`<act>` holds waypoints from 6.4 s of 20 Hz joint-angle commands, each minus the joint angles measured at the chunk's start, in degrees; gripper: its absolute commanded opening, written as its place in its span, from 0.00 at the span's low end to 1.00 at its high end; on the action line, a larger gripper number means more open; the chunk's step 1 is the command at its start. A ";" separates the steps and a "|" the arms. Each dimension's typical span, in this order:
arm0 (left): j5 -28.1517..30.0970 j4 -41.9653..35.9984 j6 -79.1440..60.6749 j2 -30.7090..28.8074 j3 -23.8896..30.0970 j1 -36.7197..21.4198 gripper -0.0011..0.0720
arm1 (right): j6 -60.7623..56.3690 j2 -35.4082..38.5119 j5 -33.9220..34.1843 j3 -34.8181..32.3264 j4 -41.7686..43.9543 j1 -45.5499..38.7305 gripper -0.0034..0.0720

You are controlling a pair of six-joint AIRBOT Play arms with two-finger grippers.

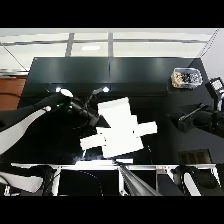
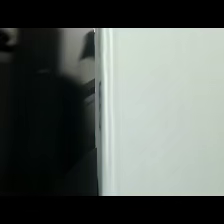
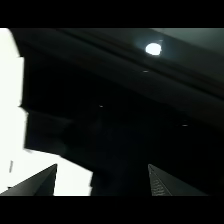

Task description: Fold the box and place the chain.

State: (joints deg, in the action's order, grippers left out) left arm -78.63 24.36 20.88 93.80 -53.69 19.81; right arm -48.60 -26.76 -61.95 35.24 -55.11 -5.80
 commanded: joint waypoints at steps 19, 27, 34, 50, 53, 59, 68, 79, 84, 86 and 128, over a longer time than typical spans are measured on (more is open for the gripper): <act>27.87 7.15 -33.11 -13.44 12.98 6.40 0.05 | 27.56 -21.18 9.38 -7.06 -4.57 31.50 0.91; 27.89 7.13 -33.11 -13.44 12.98 6.38 0.05 | 33.07 -29.22 10.60 -7.06 0.96 38.47 0.91; 27.85 7.13 -33.09 -13.44 12.98 6.38 0.05 | 37.31 -31.95 13.99 -7.08 5.42 40.13 0.91; 27.85 7.13 -33.09 -13.44 12.98 6.40 0.05 | 37.13 -33.59 19.58 -5.70 13.99 42.53 0.91; 27.67 7.13 -33.09 -13.44 12.98 6.40 0.05 | 34.62 -32.54 18.58 -3.69 14.05 39.04 0.91; 27.63 7.15 -33.11 -13.44 12.98 6.40 0.05 | 34.73 -31.43 17.57 -2.16 13.90 33.31 0.91; 27.63 7.13 -33.09 -13.44 12.98 6.40 0.05 | 32.17 -31.47 4.61 -2.19 -4.66 33.03 0.91; 27.63 7.13 -33.11 -13.44 12.98 6.40 0.05 | 32.52 -31.63 19.45 -8.09 4.33 45.24 0.91; 27.63 7.13 -33.09 -13.44 12.98 6.40 0.05 | 32.52 -31.61 23.63 -8.13 8.81 46.62 0.91; 27.63 7.13 -33.09 -13.44 12.98 6.40 0.05 | 32.50 -31.58 23.41 -8.13 10.05 46.62 0.91; 27.61 7.13 -33.09 -13.44 12.98 6.40 0.05 | 27.45 -27.54 28.11 -6.25 5.99 38.45 0.88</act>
State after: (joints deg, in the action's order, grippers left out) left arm -51.03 31.48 -12.21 80.31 -40.75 26.20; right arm -24.21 -54.19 -32.86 28.91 -53.25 34.63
